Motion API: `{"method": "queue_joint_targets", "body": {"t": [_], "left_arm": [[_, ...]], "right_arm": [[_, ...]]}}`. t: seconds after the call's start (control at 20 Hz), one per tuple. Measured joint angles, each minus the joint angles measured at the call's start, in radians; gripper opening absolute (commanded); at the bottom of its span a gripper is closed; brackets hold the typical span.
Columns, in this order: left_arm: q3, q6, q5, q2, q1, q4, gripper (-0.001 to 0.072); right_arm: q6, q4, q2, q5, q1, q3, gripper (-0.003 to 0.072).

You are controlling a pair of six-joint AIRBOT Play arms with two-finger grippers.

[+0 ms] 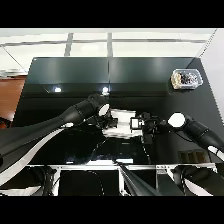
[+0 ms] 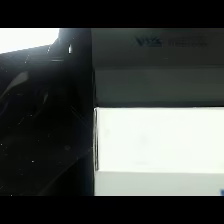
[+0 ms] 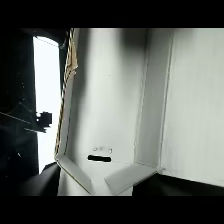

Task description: Fold the box and place the chain.

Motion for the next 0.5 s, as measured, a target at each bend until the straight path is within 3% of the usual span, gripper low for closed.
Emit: {"method": "queue_joint_targets", "body": {"t": [0.05,0.25,0.5], "left_arm": [[0.000,0.003,-0.003,0.000,0.000,0.000,0.0025],[0.000,-0.002,-0.007,0.000,0.000,0.000,0.0025],[0.000,-0.002,-0.013,0.000,0.000,0.001,0.0025]], "right_arm": [[0.006,-0.007,0.004,-0.001,0.000,0.000,0.0236],[0.015,-0.011,0.011,0.018,0.000,0.000,0.0236],[0.019,0.119,-0.016,0.011,0.000,0.000,0.0237]]}}
